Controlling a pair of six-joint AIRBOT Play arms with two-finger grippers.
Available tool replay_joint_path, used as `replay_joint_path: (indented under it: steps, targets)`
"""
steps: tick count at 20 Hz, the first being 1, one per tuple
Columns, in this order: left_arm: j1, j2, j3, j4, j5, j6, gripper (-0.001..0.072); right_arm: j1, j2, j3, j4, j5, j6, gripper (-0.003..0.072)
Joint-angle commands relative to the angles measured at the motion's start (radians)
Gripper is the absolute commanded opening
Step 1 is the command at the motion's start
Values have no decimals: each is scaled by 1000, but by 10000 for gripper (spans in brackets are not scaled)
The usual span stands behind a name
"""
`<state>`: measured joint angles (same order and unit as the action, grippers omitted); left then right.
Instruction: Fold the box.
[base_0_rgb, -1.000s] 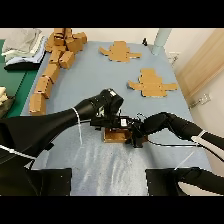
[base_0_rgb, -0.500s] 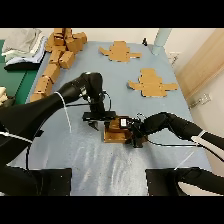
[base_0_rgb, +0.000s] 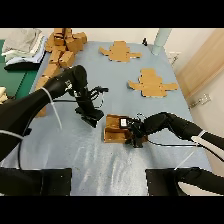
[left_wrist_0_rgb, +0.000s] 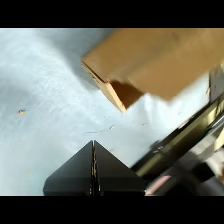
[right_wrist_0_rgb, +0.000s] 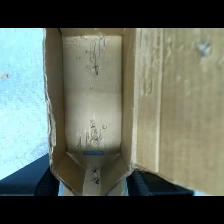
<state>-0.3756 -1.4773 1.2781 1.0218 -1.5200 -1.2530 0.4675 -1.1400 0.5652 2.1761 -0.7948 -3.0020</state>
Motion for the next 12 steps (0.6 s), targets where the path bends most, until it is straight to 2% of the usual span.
replay_joint_path:
  steps: [1,5,8,11,12]
  targets:
    - [10,135,-201,-111,110,280,11,0,0,1,0,0,0,504]
    - [-3,348,-502,-151,248,423,12,0,0,1,0,0,0,503]
    - [-8,456,-592,-183,369,610,12,0,0,1,0,0,0,504]
    - [67,460,-629,-325,502,961,17,0,0,1,1,-1,0,503]
    - [79,451,-641,-368,573,1025,215,0,0,1,0,-1,0,504]
